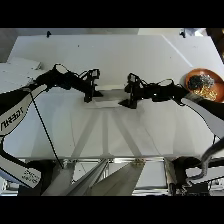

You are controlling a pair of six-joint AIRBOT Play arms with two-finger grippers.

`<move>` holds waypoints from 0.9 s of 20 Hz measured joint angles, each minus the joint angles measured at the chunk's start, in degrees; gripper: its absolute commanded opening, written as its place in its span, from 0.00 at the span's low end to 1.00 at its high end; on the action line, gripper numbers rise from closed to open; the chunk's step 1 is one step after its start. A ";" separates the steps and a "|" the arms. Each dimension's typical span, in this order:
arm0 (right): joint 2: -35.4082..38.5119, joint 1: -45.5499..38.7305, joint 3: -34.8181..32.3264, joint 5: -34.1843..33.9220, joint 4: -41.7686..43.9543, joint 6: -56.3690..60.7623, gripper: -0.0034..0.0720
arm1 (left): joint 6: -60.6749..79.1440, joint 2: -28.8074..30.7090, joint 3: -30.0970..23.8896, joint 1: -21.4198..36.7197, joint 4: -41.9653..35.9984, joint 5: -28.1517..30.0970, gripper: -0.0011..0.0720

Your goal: Fold the box and place the chain.

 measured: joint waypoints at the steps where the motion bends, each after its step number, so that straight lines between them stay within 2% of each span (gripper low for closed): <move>1: -0.20 0.00 0.17 0.35 -1.25 0.74 0.96 | 0.00 -0.02 0.00 0.00 0.00 0.00 0.04; 6: -1.09 0.00 0.46 1.51 -4.00 2.47 0.96 | 0.02 0.00 0.00 0.00 0.00 -0.04 0.04; 18: -1.57 1.22 0.70 1.97 -2.19 0.46 0.96 | 0.02 0.00 0.00 0.00 0.02 -0.02 0.04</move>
